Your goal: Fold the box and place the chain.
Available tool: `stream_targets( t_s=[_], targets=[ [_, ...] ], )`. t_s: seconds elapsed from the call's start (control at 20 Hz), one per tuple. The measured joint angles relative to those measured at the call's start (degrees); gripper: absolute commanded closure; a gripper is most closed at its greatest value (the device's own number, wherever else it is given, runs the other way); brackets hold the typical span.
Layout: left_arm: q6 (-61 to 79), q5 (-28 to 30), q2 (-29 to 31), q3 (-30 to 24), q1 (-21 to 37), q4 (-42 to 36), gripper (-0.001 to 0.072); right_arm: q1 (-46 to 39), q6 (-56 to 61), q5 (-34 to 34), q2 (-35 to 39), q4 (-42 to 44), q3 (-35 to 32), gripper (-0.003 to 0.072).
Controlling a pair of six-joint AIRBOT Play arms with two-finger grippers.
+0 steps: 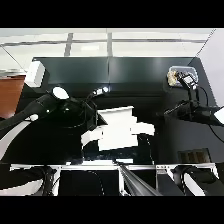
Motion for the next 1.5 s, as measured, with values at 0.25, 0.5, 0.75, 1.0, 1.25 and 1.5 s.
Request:
stream_targets(
  t_s=[0.25,0.5,0.75,1.0,1.25,1.5],
  targets=[
    [8.8,9.0,0.0,-0.7,-1.7,1.9,0.0682,5.2,-10.8,-1.2,-0.3,0.5,-4.0,-0.0020],
    [12.8,12.3,-1.7,-0.8,-2.1,2.4,0.0682,12.9,-20.8,-9.7,-1.1,1.5,-9.1,-0.0020],
    [14.5,13.6,-3.4,-0.8,-2.2,2.7,0.0682,18.8,-28.8,-13.6,-3.0,1.9,-10.9,-0.0020],
    [14.9,14.4,-3.9,-0.8,-2.2,2.9,0.0682,22.0,-35.4,-14.1,-6.0,1.9,-11.3,-0.0020],
    [15.1,15.8,-4.0,-0.8,-2.2,2.8,0.0682,22.7,-39.6,-12.9,-8.2,3.3,-11.5,-0.0020],
    [15.1,16.4,-4.0,-0.8,-2.2,2.8,0.0682,23.0,-42.5,-12.7,-11.1,8.4,-11.7,-0.0020]
  ],
)
